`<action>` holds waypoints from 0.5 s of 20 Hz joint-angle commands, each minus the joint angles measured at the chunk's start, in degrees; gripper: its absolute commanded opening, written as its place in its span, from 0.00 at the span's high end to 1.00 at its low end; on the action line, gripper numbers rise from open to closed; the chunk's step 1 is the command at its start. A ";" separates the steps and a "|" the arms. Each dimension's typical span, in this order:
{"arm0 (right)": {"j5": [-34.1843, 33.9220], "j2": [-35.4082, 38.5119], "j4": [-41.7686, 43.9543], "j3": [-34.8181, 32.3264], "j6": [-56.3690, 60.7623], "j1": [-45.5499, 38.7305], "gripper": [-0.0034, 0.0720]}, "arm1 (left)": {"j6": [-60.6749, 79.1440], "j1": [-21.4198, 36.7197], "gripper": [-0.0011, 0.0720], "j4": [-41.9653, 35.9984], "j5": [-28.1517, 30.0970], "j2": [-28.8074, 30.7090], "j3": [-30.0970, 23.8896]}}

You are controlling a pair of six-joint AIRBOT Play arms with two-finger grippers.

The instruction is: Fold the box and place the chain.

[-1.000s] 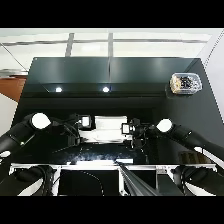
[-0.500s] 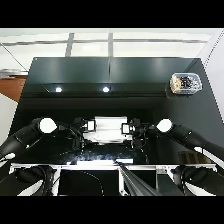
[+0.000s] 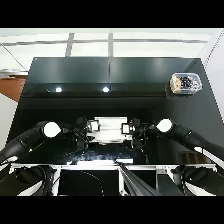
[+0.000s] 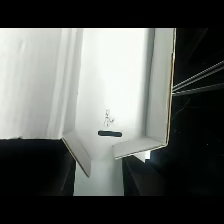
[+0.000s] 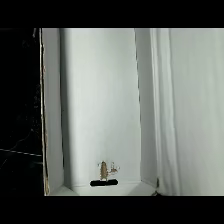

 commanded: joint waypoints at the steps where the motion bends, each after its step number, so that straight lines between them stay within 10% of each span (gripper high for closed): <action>1: 0.00 -0.04 0.02 -0.02 0.02 0.07 0.39 | -0.22 -0.26 0.53 -0.63 -2.40 -0.04 -0.02; 5: 0.00 -0.04 0.02 -0.02 0.02 0.07 0.39 | -0.17 -0.26 0.53 -3.48 -2.36 -0.07 -0.02; 10: 0.00 -0.04 0.02 0.00 0.02 0.07 0.39 | -0.17 -0.50 0.77 -4.66 -1.09 -0.07 -0.04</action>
